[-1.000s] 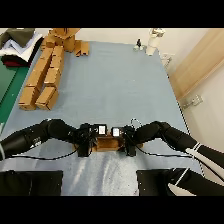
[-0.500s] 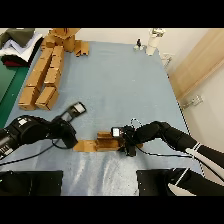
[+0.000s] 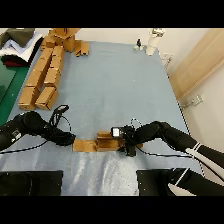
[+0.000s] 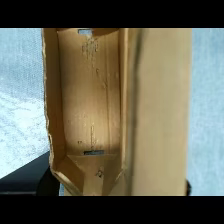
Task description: Fold the box.
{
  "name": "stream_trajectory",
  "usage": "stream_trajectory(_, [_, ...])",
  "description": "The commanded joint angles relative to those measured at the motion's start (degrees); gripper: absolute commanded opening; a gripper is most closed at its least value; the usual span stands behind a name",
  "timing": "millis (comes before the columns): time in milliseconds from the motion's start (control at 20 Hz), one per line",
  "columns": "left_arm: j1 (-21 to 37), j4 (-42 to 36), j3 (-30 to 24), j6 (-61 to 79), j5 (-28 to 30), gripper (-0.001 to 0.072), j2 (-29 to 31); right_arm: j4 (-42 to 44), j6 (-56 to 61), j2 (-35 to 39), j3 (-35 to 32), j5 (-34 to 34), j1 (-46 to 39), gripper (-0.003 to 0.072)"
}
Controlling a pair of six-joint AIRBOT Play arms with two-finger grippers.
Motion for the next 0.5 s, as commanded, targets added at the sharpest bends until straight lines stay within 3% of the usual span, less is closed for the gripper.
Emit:
stream_trajectory(0, [-0.35, -11.32, -0.33, 5.70, 0.87, 0.0010, -3.93, 0.00, -0.02, 0.02, 0.04, 0.02, 0.00, 0.0418])
stream_trajectory(450, [-4.42, -13.90, -2.12, 6.64, 3.21, 0.0010, -5.38, 0.00, -0.02, 0.02, 0.04, 0.02, 0.00, 0.0418])
